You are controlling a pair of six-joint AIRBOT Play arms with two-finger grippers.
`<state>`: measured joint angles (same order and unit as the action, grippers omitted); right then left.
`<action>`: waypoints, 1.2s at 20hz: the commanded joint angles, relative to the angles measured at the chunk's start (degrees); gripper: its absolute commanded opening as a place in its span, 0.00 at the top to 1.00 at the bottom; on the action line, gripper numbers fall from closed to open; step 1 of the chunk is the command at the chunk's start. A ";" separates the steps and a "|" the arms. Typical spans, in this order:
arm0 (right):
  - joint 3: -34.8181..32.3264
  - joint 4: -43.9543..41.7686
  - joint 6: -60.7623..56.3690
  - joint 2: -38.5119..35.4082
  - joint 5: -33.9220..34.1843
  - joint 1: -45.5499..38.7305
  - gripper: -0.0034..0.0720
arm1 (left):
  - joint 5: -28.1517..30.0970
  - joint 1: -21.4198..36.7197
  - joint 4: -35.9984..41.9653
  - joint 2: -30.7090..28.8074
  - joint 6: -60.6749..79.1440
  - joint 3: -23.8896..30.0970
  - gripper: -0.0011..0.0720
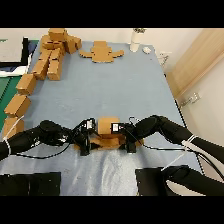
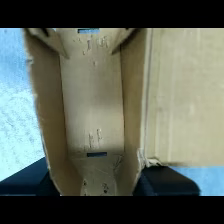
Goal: Fold the box.
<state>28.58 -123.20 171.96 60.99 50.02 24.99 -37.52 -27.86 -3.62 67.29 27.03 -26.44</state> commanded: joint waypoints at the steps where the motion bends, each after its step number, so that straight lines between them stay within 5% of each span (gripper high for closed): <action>1: 0.04 -0.02 -0.04 0.02 -0.02 0.02 0.28 | 0.13 0.09 -2.10 -0.24 -1.81 0.04 0.82; 5: 0.04 -0.02 -0.04 0.02 -0.02 0.04 0.28 | 1.14 0.11 -7.72 -3.13 -11.80 0.24 0.84; 7: 0.04 -0.02 -0.04 0.02 -0.02 0.04 0.28 | 3.52 0.22 -14.27 -6.56 -19.76 0.17 0.97; 13: 0.04 -0.02 -0.04 0.02 -0.02 0.02 0.28 | 5.20 8.83 -47.19 -26.97 -86.31 0.28 0.97; 15: 0.04 -0.02 -0.04 0.02 -0.02 0.04 0.28 | -0.37 15.37 -57.81 -31.04 -113.02 0.52 0.97; 18: 0.04 -0.02 -0.04 0.02 -0.02 0.04 0.28 | -11.28 20.81 -57.13 -28.09 -115.58 1.11 0.97; 24: 0.04 -0.02 -0.04 0.02 -0.02 0.04 0.28 | -7.10 13.68 -50.80 -15.54 -115.62 3.21 0.97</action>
<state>28.58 -123.22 171.94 60.99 50.02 24.99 -45.84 -11.57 -56.25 47.03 -84.93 -24.12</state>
